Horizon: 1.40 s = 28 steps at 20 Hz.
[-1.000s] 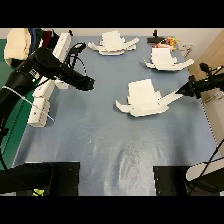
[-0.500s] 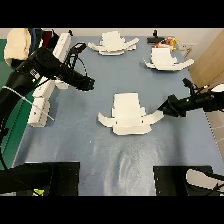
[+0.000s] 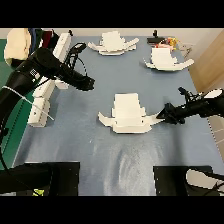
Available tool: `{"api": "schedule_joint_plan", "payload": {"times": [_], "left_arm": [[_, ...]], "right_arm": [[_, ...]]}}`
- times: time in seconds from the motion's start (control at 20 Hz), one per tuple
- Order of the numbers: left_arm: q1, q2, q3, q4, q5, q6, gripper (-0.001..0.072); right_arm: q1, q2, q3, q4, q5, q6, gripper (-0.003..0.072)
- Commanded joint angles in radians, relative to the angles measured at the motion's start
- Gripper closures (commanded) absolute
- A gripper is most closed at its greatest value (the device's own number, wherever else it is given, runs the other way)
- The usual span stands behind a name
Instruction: Fold the box.
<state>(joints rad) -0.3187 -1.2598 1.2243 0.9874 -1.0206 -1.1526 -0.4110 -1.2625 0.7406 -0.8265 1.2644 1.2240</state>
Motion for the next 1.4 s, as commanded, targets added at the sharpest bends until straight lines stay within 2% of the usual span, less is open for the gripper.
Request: {"api": "schedule_joint_plan", "payload": {"times": [0.0,0.1,0.5,0.55,0.6,0.65,0.75,0.85,0.95,1.1,1.35], "left_arm": [[0.000,0.000,0.001,-0.005,0.000,0.000,0.0696],[0.000,0.000,0.001,-0.029,-0.001,0.000,0.0696],[0.000,0.001,0.001,-0.072,-0.003,0.000,0.0696],[0.000,0.001,0.001,-0.084,-0.009,0.000,0.0696],[0.000,0.001,0.001,-0.098,-0.021,0.000,0.0696],[0.000,0.001,0.001,-0.106,-0.034,0.000,0.0696],[0.001,0.001,0.001,-0.121,-0.066,-0.002,0.0696],[0.003,0.002,0.000,-0.119,-0.107,-0.019,0.0696],[0.003,0.009,-0.003,-0.104,-0.172,-0.019,0.0696],[0.015,0.063,-0.098,-0.106,-0.213,-0.020,0.0696],[0.034,0.212,-0.386,-0.135,-0.167,-0.021,0.0696]], "right_arm": [[0.002,-0.064,0.027,-0.002,0.047,-0.034,0.0367],[0.002,-0.096,0.062,-0.003,0.070,-0.040,0.0406],[0.064,-0.229,0.179,0.005,0.139,-0.060,0.0407],[0.083,-0.239,0.179,0.005,0.139,-0.067,0.0427],[0.103,-0.246,0.179,0.004,0.142,-0.081,0.0516],[0.116,-0.247,0.178,0.004,0.144,-0.092,0.0548],[0.127,-0.245,0.178,0.017,0.166,-0.119,0.0683],[0.127,-0.233,0.171,0.040,0.200,-0.147,0.0684],[0.127,-0.168,0.116,0.060,0.201,-0.184,0.0684],[0.127,-0.003,-0.013,0.074,0.113,-0.201,0.0684],[0.162,0.225,-0.177,0.052,-0.027,-0.068,0.0684]]}}
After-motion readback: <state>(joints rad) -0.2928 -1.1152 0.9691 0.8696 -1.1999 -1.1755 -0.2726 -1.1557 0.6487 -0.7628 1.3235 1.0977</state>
